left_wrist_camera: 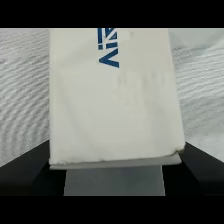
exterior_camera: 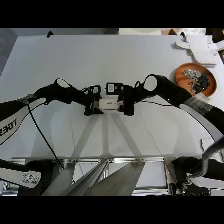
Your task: Fold the box and place the chain.
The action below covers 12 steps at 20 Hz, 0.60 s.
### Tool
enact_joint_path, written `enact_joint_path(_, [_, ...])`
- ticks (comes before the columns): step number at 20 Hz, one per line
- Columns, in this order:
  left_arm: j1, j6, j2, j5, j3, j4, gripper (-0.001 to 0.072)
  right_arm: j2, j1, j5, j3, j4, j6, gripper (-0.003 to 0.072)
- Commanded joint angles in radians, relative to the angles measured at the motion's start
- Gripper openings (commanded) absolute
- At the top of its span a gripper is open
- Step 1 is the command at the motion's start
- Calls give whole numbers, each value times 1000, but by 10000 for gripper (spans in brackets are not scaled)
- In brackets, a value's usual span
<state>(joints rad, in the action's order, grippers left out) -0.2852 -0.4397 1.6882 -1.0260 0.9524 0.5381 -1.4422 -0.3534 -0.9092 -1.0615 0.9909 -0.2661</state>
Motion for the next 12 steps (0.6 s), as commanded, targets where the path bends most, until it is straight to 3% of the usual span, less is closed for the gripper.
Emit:
enact_joint_path(1, [1,2,0,5,0,-2,278,63,0,4,0,-21,-80,320])
enact_joint_path(3, [1,2,0,5,0,-2,278,88,0,6,0,-73,-187,5])
enact_joint_path(6, [1,3,0,5,0,-2,278,67,0,19,3,-312,-330,12])
enact_joint_path(9, [1,2,0,5,0,-2,278,10,0,63,58,-559,-340,11])
enact_joint_path(12, [1,2,0,5,0,-2,278,-47,0,120,148,-645,-340,11])
